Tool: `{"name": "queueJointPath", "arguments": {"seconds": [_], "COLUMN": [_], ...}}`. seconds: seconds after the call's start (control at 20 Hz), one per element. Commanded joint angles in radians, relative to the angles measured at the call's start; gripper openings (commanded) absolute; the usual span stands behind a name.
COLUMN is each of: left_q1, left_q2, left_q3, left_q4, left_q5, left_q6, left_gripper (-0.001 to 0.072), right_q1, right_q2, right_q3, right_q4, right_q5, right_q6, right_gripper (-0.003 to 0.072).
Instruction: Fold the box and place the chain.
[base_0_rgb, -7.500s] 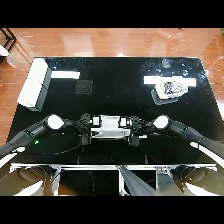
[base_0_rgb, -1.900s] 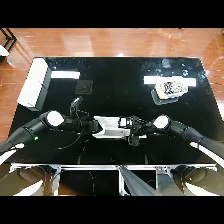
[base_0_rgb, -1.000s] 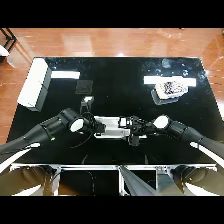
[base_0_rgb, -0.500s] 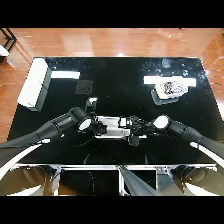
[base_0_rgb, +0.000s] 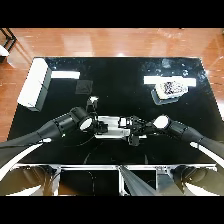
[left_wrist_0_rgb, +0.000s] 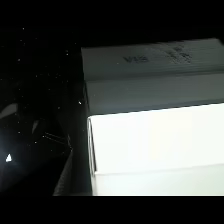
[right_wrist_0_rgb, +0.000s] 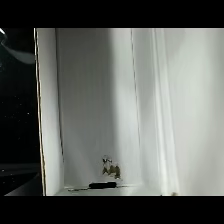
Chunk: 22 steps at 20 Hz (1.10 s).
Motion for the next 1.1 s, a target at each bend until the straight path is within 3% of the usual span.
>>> {"name": "queueJointPath", "arguments": {"seconds": [0.0, 0.05, 0.15, 0.3, 0.35, 0.65, 0.7, 0.85, 0.9, 1.05], "left_q1": [-0.001, -0.001, -0.001, -0.001, -0.001, -0.001, -0.001, 0.001, 0.001, 0.001], "left_q2": [-0.007, -0.007, -0.007, -0.007, -0.007, -0.007, -0.006, -0.006, -0.006, -0.008], "left_q3": [0.001, 0.001, 0.001, 0.001, 0.001, 0.001, 0.003, 0.023, 0.028, 0.03], "left_q4": [-0.005, -0.005, -0.008, -0.008, -0.008, -0.027, -0.027, -0.017, -0.004, 0.004], "left_q5": [0.008, 0.005, 0.006, 0.007, 0.01, 0.01, 0.005, -0.04, -0.048, -0.044], "left_q6": [-0.001, 0.0, -0.001, 0.003, 0.004, 0.003, 0.003, -0.024, -0.027, -0.027], "left_gripper": [0.0387, 0.0291, 0.0251, 0.0055, 0.0027, 0.0033, 0.0109, 0.0437, 0.0488, 0.0487], "right_q1": [0.0, 0.0, 0.0, 0.0, 0.0, 0.0, 0.0, 0.0, 0.0, 0.0], "right_q2": [0.0, 0.0, 0.0, 0.0, 0.0, 0.0, 0.0, 0.0, 0.0, 0.0], "right_q3": [0.001, 0.001, 0.001, 0.001, 0.001, 0.001, 0.001, 0.001, 0.001, 0.001], "right_q4": [0.0, 0.0, 0.0, 0.0, 0.0, 0.0, 0.0, 0.0, 0.0, 0.0], "right_q5": [0.0, 0.0, 0.0, 0.0, 0.0, 0.0, 0.0, 0.0, 0.0, 0.0], "right_q6": [0.0, 0.0, 0.0, 0.0, 0.0, 0.0, 0.0, 0.0, 0.0, 0.0], "right_gripper": [0.0309, 0.0309, 0.0309, 0.0309, 0.0309, 0.0309, 0.0309, 0.0309, 0.0308, 0.0309]}}
